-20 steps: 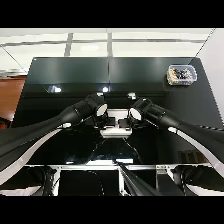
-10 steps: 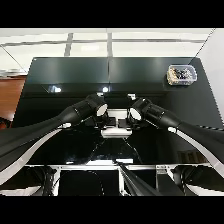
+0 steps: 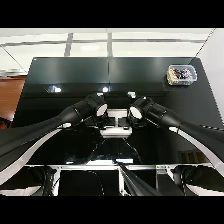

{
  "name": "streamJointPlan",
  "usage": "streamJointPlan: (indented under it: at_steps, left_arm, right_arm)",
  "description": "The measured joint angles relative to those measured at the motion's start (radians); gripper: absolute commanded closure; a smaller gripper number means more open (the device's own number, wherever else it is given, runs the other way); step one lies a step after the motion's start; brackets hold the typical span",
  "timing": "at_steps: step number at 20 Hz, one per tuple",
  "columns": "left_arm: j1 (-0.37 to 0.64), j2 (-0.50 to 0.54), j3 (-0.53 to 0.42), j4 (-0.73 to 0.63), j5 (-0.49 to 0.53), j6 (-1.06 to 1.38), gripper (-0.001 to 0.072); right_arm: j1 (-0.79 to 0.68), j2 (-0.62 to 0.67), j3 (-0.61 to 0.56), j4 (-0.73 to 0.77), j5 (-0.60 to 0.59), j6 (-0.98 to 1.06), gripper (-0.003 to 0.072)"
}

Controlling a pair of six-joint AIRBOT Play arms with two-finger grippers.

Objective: Fold the box and place the chain.

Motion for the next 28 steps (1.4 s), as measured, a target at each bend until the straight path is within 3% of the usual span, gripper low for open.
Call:
streamJointPlan:
  at_steps: [6, 9, 11, 13, 15, 18, 20, 22, 25, 26, 27, 28]
  left_arm:
    - [0.0, 0.0, 0.0, -0.002, 0.0, 0.0, 0.068]
    - [0.0, 0.0, 0.0, -0.002, 0.0, -0.001, 0.0681]
    - [0.0, 0.0, 0.0, -0.002, 0.0, -0.001, 0.068]
    - [0.0, 0.0, 0.0, -0.002, 0.0, -0.001, 0.068]
    - [0.0, 0.0, 0.0, -0.002, 0.0, -0.002, 0.068]
    - [0.0, 0.0, 0.0, -0.002, 0.001, -0.002, 0.068]
    - [0.0, 0.0, 0.0, -0.002, 0.001, -0.002, 0.068]
    - [0.0, 0.0, 0.0, -0.002, 0.001, -0.002, 0.068]
    - [0.0, 0.0, 0.0, -0.002, 0.0, -0.002, 0.068]
    - [0.0, 0.0, 0.0, -0.002, 0.0, -0.002, 0.068]
    - [0.0, 0.0, 0.0, -0.002, 0.0, -0.002, 0.068]
    - [0.0, 0.0, 0.0, -0.002, 0.0, -0.002, 0.068]
  right_arm:
    - [-0.006, 0.153, 0.061, -0.082, 0.145, -0.138, 0.0266]
    - [-0.032, 0.264, 0.071, -0.28, 0.188, -0.184, 0.0267]
    - [-0.092, 0.301, 0.071, -0.451, 0.151, -0.2, 0.0265]
    - [-0.195, 0.307, 0.06, -0.548, 0.035, -0.203, -0.0034]
    - [-0.326, 0.279, 0.053, -0.571, -0.109, -0.206, -0.0034]
    - [-0.534, 0.18, 0.071, -0.442, -0.315, -0.205, -0.0034]
    - [-0.658, 0.08, 0.141, -0.291, -0.387, -0.205, -0.0034]
    - [-0.764, -0.048, 0.267, -0.128, -0.379, -0.202, -0.0034]
    - [-0.88, -0.245, 0.492, 0.072, -0.278, -0.202, -0.0034]
    - [-0.905, -0.299, 0.554, 0.121, -0.242, -0.201, 0.0016]
    - [-0.925, -0.346, 0.607, 0.161, -0.208, -0.197, 0.0145]
    - [-0.943, -0.389, 0.65, 0.201, -0.176, -0.188, 0.0188]
